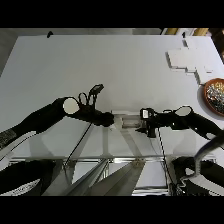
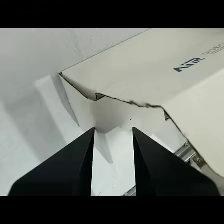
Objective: Fold the box and place the chain.
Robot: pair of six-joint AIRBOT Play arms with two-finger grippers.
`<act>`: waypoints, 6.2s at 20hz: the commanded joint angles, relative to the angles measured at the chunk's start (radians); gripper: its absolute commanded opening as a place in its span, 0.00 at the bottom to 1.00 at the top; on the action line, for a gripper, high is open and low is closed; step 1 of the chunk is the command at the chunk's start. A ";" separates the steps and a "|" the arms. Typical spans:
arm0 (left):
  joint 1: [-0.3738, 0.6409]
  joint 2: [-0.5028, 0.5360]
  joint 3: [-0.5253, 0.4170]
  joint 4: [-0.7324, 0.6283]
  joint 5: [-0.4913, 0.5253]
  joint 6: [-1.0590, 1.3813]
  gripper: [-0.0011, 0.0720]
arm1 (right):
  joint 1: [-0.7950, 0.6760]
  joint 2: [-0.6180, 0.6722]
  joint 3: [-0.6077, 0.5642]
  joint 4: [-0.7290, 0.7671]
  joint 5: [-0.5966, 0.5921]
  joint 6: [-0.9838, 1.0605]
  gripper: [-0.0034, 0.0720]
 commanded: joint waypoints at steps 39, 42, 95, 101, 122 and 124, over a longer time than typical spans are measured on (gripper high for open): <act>-0.197 -0.363 0.477 0.521 -0.378 -0.732 0.38 | 0.000 0.000 0.000 0.000 0.000 0.000 0.58; -0.204 -0.359 0.469 0.531 -0.377 -0.736 0.38 | 0.000 0.000 0.000 0.000 0.000 0.000 0.58; -0.033 -0.060 0.446 0.552 -0.562 -0.045 0.41 | 0.000 0.000 0.000 0.000 0.001 0.000 0.58; 0.087 0.079 0.173 0.376 -0.282 0.954 0.58 | 0.000 0.000 0.000 0.001 0.001 0.000 0.58; 0.089 -0.188 -0.022 -0.287 0.002 1.838 0.96 | 0.000 0.000 0.000 0.001 0.001 0.000 0.58; 0.090 -0.188 -0.049 -0.297 0.005 1.813 0.96 | 0.000 0.000 0.000 0.001 0.001 0.000 0.58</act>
